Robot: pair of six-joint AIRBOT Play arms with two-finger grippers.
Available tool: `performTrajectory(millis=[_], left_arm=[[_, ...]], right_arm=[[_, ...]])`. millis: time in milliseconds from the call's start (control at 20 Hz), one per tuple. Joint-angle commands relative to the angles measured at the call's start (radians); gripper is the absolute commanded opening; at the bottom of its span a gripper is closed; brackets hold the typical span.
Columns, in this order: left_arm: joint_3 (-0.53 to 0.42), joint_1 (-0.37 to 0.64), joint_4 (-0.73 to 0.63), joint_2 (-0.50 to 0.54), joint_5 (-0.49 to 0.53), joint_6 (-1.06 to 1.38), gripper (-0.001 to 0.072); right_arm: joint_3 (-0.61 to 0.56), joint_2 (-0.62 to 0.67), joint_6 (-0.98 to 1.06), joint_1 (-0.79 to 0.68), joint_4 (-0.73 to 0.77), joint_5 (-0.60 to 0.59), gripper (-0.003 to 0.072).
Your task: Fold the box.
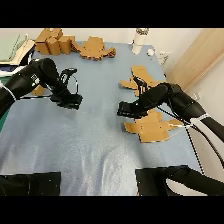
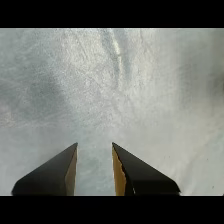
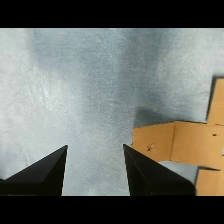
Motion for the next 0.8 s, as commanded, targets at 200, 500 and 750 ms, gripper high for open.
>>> performTrajectory(millis=[200, 500, 750], left_arm=[[0.000, 0.000, -0.087, -0.001, 0.072, 0.031, 0.0441], [0.000, -0.019, -0.312, -0.002, 0.091, 0.082, 0.0701], [0.000, -0.052, -0.447, -0.003, 0.100, 0.187, 0.0701]], right_arm=[[0.071, -0.014, 0.029, -0.097, -0.242, -0.017, 0.0504], [0.164, -0.082, -0.183, -0.695, -0.523, -0.224, 0.0525], [0.164, -0.277, -0.603, -1.012, -0.278, -0.193, 0.0525]])
